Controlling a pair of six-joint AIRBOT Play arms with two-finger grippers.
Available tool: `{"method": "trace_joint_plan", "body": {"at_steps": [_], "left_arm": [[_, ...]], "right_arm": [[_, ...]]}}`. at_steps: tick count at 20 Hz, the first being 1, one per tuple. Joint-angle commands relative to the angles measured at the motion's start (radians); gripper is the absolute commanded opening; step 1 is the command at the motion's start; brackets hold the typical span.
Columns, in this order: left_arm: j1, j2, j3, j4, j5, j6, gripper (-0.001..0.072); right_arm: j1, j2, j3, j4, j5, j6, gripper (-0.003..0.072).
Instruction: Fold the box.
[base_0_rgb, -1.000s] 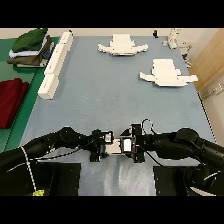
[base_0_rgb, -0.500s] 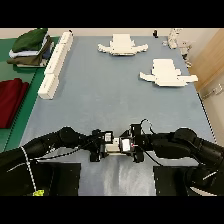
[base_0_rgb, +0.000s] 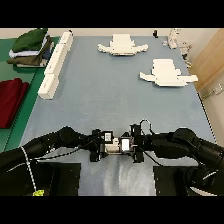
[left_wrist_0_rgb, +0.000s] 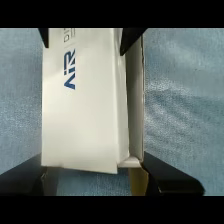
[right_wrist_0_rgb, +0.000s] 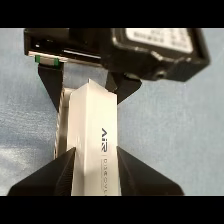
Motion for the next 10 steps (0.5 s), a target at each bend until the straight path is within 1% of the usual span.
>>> {"method": "trace_joint_plan", "body": {"at_steps": [1, 4, 10], "left_arm": [[0.0, 0.0, 0.0, 0.001, 0.0, 0.0, 0.0422], [0.0, 0.0, 0.0, 0.001, 0.0, 0.0, 0.0423], [0.0, 0.0, 0.0, 0.001, 0.0, 0.0, 0.0422]], "right_arm": [[0.0, -0.01, 0.0, 0.019, -0.027, 0.001, 0.0378], [0.0, -0.01, -0.002, 0.032, -0.052, 0.001, 0.0378], [0.0, -0.01, -0.002, 0.038, -0.053, 0.001, 0.0377]]}}
